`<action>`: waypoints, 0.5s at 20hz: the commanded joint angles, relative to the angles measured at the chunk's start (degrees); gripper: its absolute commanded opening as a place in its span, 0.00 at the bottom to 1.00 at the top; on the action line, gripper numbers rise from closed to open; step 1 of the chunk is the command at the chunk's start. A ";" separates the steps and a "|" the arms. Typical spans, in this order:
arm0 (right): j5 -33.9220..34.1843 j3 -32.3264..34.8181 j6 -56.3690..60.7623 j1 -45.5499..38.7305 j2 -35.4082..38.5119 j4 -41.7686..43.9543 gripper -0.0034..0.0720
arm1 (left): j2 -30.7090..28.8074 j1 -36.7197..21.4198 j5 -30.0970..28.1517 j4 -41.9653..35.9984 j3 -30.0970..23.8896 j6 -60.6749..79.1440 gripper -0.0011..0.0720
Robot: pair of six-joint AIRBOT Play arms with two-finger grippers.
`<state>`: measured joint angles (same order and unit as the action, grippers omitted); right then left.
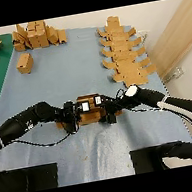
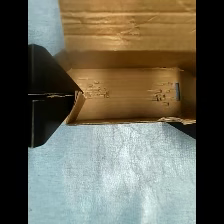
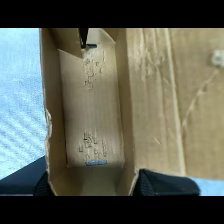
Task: Fold the box.
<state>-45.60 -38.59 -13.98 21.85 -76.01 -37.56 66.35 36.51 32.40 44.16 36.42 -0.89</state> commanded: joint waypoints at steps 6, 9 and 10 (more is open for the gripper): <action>0.00 -0.02 0.02 0.04 -0.04 0.02 0.82 | 0.13 0.24 -0.52 0.00 0.04 -0.22 0.17; 0.00 -0.02 0.02 0.02 -0.04 0.02 0.82 | 0.11 0.24 -0.52 0.04 0.04 -0.70 0.46; 0.00 -0.02 0.00 0.02 -0.04 0.02 0.82 | 0.09 0.02 -0.50 0.83 0.04 -0.79 0.46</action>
